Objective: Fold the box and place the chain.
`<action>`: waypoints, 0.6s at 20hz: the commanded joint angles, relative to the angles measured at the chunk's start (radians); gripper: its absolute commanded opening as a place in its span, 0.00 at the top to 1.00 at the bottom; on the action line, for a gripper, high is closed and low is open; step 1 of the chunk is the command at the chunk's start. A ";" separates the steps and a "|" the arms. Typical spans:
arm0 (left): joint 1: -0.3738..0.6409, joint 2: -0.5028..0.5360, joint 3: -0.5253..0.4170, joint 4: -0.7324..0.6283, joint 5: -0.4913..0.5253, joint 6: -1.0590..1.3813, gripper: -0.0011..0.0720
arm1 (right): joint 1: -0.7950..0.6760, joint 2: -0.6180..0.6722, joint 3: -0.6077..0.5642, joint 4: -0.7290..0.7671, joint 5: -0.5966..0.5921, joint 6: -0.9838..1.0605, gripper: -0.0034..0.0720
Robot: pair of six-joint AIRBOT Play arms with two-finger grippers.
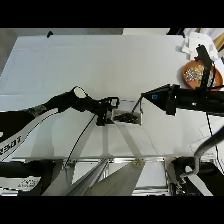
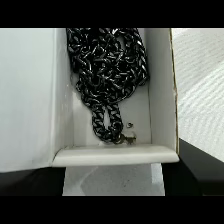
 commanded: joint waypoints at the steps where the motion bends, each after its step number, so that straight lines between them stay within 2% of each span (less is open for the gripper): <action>1: 0.001 0.001 0.000 0.000 0.000 0.000 0.45 | 0.001 -0.002 0.001 0.035 0.003 -0.003 0.94; 7: 0.001 0.001 0.000 0.000 0.000 0.000 0.45 | 0.068 -0.021 0.001 0.060 -0.005 -0.022 0.94; 12: 0.001 0.001 0.000 0.000 0.000 0.000 0.45 | 0.145 -0.037 0.001 0.062 -0.084 -0.029 0.94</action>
